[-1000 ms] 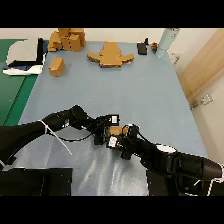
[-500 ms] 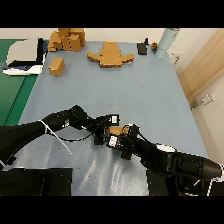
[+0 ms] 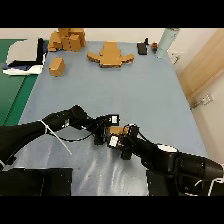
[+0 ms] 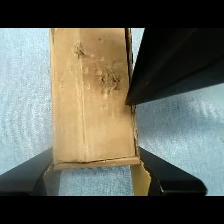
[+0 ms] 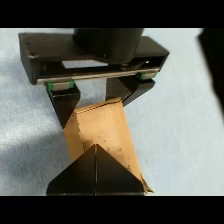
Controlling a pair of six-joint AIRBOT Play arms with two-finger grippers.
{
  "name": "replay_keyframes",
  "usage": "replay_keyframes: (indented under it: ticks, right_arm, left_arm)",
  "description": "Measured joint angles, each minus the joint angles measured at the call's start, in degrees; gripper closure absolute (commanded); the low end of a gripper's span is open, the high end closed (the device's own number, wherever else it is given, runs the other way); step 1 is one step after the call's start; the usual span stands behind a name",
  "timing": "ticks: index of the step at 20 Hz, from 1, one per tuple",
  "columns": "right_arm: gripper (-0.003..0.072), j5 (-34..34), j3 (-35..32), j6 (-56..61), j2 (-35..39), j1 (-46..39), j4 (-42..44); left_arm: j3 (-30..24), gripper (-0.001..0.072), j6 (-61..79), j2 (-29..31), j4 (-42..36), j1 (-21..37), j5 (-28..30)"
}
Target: Fold the box.
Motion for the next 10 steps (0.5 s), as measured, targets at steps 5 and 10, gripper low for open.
replay_keyframes:
  ticks: [5, 10]
  right_arm:
    - [0.0683, -9.81, 1.42, 6.14, 5.68, -3.04, -2.05]
    - [0.0681, -21.51, 6.01, 16.90, 5.86, -19.12, 0.63]
  left_arm:
    - [0.00, 0.0252, 0.00, 0.00, 0.02, 0.00, 0.02]
    - [0.00, 0.0252, 0.00, 0.00, 0.00, 0.00, 0.00]
